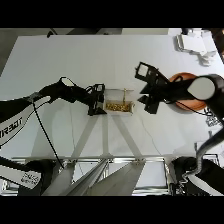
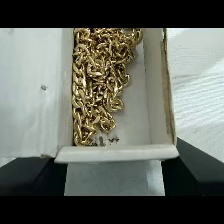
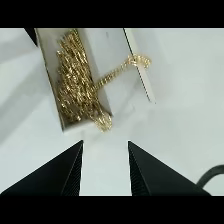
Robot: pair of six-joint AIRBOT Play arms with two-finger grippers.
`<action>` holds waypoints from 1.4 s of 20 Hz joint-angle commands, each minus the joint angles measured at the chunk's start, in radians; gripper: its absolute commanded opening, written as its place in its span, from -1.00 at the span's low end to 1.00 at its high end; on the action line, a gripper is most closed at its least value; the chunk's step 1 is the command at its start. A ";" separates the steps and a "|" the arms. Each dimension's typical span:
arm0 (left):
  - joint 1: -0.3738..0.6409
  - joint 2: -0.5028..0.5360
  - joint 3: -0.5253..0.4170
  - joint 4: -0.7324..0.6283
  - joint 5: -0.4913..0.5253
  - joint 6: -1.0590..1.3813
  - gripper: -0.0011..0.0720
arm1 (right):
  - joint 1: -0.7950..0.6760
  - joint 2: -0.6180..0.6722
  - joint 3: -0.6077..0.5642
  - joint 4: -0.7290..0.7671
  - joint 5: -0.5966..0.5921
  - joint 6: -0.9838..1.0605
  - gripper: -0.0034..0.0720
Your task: Fold the box and place the chain.
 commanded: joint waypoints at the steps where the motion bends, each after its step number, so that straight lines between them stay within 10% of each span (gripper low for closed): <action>1: 0.000 0.000 0.000 0.000 0.000 0.000 -0.38 | -0.040 0.090 -0.156 -0.079 -0.094 -0.118 -0.06; 19: 0.000 0.000 0.000 0.001 0.000 0.000 -0.38 | -0.196 -0.366 -0.229 0.745 -0.214 -1.226 0.27; 24: 0.000 0.000 0.000 0.000 0.000 0.000 -0.38 | -0.196 -0.388 -0.229 0.737 -0.214 -1.266 -0.88; 28: 0.000 0.000 0.000 0.000 0.000 0.000 -0.38 | -0.196 -0.376 -0.229 0.653 -0.218 -1.171 -0.88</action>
